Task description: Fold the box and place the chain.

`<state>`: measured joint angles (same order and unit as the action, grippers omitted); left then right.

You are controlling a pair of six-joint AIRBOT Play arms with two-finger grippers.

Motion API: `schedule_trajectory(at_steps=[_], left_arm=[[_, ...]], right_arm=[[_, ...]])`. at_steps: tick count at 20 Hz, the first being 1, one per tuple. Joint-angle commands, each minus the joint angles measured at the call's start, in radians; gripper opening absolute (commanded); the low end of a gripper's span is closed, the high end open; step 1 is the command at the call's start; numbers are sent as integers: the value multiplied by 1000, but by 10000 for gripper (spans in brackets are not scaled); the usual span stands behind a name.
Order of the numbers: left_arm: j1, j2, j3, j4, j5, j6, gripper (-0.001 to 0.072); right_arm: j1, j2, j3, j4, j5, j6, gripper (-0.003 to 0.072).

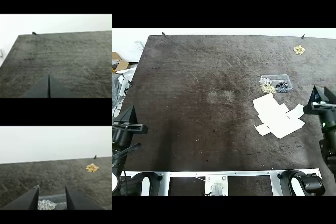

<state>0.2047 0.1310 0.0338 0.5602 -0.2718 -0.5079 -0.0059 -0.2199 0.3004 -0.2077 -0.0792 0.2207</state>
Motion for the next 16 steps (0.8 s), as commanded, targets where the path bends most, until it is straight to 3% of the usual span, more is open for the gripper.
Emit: schedule_trajectory(at_steps=[1,4,7,11,16], left_arm=[[0,1,0,0,0,0,12],[0,1,0,0,0,0,11],[0,1,0,0,0,0,11],[0,1,0,0,0,0,11],[0,1,-1,0,0,0,12]], right_arm=[[0,-198,139,-9,12,2,388],[-79,-468,318,-9,189,21,387],[-297,-736,513,-87,575,161,387],[-513,-1007,832,-481,1006,503,387],[-549,-1262,1187,-989,1419,667,388]])
